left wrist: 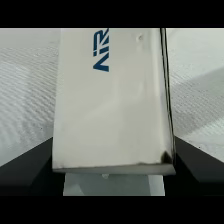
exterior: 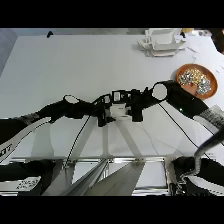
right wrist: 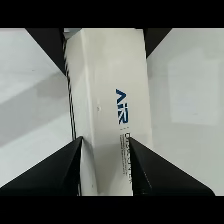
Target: Fold the box and place the chain.
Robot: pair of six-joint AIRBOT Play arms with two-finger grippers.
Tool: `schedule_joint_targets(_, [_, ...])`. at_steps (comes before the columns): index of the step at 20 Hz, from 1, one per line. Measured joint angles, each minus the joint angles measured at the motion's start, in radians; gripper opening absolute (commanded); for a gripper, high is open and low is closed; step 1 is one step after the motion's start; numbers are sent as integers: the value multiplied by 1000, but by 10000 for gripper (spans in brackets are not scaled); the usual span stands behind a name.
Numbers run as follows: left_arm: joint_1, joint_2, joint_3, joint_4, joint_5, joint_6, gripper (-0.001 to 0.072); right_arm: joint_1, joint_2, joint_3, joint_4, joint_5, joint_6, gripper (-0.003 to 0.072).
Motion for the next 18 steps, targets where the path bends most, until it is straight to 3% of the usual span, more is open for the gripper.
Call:
schedule_joint_targets(2, [0,0,0,-2,1,-1,252,0,5,0,13,14,0,421])
schedule_joint_targets(8, [0,0,0,-5,6,-4,252,0,22,0,52,-23,5,392])
schedule_joint_targets(10, [0,0,0,-5,6,-4,252,0,14,0,57,-42,5,328])
schedule_joint_targets(12, [0,0,0,-8,12,-5,252,1,3,0,60,-52,7,312])
schedule_joint_targets(16, [0,0,0,-10,19,-9,252,1,-6,-1,54,-74,7,168])
schedule_joint_targets(18, [1,0,0,-13,21,-9,252,2,-8,-1,48,-80,8,151])
